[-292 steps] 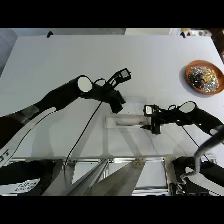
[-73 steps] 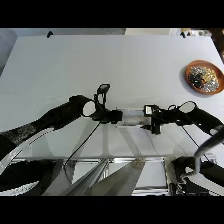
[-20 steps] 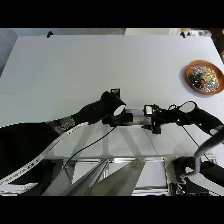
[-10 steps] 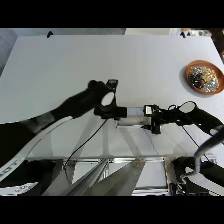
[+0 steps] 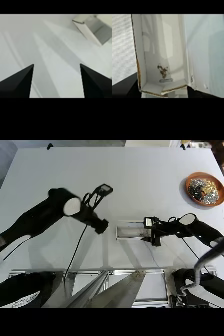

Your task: Fold the box and place the chain.

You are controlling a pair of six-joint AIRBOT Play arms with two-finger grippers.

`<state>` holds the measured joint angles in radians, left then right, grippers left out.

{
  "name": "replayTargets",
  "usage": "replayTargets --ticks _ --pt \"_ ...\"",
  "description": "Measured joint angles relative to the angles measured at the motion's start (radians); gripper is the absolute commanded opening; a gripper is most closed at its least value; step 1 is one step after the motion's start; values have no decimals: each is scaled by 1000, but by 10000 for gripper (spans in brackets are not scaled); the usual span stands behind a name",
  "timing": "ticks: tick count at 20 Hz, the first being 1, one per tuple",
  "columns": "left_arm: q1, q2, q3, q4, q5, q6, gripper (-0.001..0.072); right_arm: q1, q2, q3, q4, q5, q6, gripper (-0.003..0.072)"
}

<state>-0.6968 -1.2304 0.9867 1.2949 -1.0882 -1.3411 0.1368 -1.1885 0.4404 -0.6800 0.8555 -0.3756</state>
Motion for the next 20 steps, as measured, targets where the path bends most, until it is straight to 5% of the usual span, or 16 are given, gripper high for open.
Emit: replayTargets --ticks 4,8,10,20 --pt "41 28 -180 -261 144 717 637 0 0 0 0 0 0 316" --pt "57 -54 -250 -510 222 1258 641 0 0 0 0 0 0 316" --pt "61 -106 -262 -613 267 1387 706 0 0 0 0 0 0 316" --pt "121 -196 -276 -830 342 1551 703 0 0 0 0 0 0 316"
